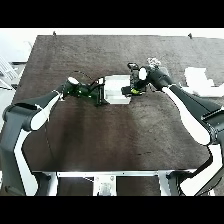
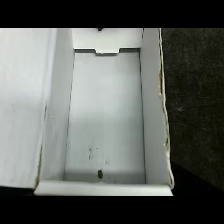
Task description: Fold the box and place the chain.
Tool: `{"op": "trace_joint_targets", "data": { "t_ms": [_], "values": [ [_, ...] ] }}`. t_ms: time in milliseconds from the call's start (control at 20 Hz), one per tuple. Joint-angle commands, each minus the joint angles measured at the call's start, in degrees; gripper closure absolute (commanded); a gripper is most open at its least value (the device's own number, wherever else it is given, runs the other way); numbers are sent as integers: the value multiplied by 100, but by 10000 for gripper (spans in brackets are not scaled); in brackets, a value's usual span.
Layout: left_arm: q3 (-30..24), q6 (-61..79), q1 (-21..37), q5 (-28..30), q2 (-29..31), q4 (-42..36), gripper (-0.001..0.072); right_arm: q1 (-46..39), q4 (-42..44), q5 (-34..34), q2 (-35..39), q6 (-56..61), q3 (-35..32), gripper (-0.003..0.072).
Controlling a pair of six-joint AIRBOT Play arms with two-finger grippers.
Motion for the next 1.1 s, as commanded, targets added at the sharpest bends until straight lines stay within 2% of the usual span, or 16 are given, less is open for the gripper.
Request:
{"op": "trace_joint_targets", "data": {
  "t_ms": [0, 200, 300, 450, 550, 600, 700, 900, 1000, 1050],
  "values": [
    [-2, 0, 0, 0, -2, 0, 90, 52, -310, 55, -42, 330, 4, 255],
    [-2, 0, 0, 0, -2, 0, 90, 173, -645, 175, -44, 623, 11, 282],
    [-2, 0, 0, 0, -2, 0, 90, 240, -658, 177, -103, 634, 109, 317],
    [-2, 0, 0, 2, -2, 0, 90, 326, -658, 223, -184, 699, 229, 325],
    [-2, 0, 0, 2, -2, 0, 90, 337, -678, 302, -190, 789, 236, 393],
    [-2, 0, 0, 2, -2, 0, 90, 337, -680, 317, -190, 883, 243, 394],
    [-2, 0, 0, 2, -2, 0, 90, 350, -673, 345, -190, 944, 254, 467],
    [-2, 0, 0, 4, -2, 0, 90, 382, -678, 382, -190, 1207, 251, 520],
    [-2, 0, 0, 2, -2, 0, 90, 385, -678, 385, -190, 1237, 251, 579],
    [-2, 0, 0, 2, -2, 0, 90, 385, -678, 385, -190, 1233, 251, 638]
  ]
}}
